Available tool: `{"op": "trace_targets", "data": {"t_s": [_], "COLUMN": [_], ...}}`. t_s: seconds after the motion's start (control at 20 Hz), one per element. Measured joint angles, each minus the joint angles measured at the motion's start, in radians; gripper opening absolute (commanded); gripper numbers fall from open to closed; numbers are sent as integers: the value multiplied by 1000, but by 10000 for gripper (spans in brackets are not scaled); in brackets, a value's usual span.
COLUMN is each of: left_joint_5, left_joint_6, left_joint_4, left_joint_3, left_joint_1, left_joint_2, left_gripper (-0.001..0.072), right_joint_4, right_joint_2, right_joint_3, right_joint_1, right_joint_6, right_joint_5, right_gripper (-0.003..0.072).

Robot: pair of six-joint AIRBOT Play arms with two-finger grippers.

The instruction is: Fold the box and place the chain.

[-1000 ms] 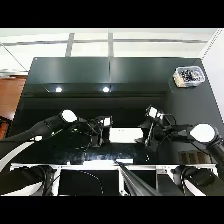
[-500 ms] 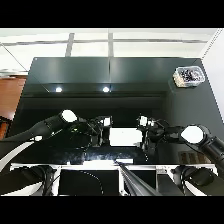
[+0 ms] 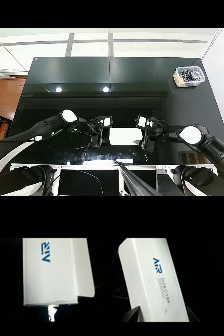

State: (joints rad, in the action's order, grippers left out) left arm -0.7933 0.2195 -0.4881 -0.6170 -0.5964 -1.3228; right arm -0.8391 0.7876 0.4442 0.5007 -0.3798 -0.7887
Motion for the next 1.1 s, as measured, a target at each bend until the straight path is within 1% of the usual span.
{"op": "trace_targets", "data": {"t_s": [0.45,0.5,0.55,0.6,0.65,0.7,0.75,1.1], "left_joint_5": [0,0,-1,0,0,0,0,0], "left_joint_6": [-1,-1,-1,-2,-2,-2,-1,2], "left_joint_4": [0,0,0,0,0,0,0,0], "left_joint_3": [0,0,0,0,0,0,0,0], "left_joint_1": [0,0,0,0,0,0,0,0], "left_joint_2": [0,0,0,0,0,0,0,0], "left_gripper": [462,462,462,462,462,462,462,462], "right_joint_4": [-3,-3,-3,-2,-3,-3,-3,-4], "right_joint_2": [0,0,0,0,0,0,0,0], "right_joint_3": [23,24,25,26,26,26,26,27], "right_joint_1": [0,0,0,0,0,0,0,0], "right_joint_6": [-2,-2,-4,-6,-6,-7,-9,-9], "right_joint_5": [29,29,29,28,27,25,21,-39], "right_gripper": [694,559,457,379,271,215,201,201]}}
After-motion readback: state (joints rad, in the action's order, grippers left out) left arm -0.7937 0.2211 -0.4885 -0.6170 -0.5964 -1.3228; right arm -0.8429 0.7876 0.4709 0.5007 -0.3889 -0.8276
